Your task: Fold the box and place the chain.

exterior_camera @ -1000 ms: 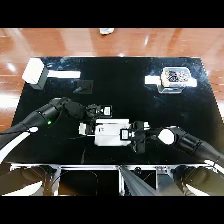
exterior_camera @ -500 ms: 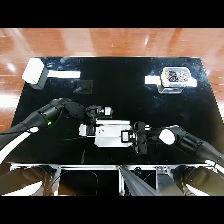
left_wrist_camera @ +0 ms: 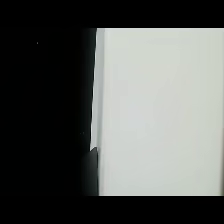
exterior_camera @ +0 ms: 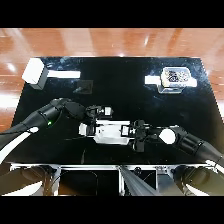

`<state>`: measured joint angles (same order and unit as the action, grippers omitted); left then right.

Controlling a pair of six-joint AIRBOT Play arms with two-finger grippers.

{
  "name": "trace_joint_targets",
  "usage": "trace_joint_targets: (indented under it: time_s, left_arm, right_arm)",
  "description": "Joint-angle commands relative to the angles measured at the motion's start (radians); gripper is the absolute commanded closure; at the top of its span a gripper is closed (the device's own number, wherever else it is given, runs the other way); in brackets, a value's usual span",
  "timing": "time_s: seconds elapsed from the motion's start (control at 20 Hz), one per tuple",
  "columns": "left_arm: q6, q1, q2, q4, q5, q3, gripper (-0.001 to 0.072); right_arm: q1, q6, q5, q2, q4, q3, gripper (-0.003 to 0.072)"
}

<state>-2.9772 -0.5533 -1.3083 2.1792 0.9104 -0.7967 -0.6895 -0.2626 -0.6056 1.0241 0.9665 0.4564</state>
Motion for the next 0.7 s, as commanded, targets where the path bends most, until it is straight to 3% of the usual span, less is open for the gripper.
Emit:
trace_joint_targets:
  time_s: [0.0, 0.35, 0.65]
  left_arm:
    - [0.000, 0.000, 0.000, 0.002, -0.001, 0.000, 0.0688]
    - [0.000, 0.000, 0.000, 0.002, -0.001, 0.000, 0.0688]
    - [0.000, 0.000, 0.000, 0.003, 0.000, 0.000, 0.0688]
  right_arm:
    - [0.000, -0.101, -0.001, -0.011, -0.006, 0.000, -0.0033]
    - [0.000, -0.127, -0.045, -0.014, -0.010, 0.000, -0.0034]
    - [0.000, -0.148, 0.000, -0.016, -0.031, 0.002, -0.0033]
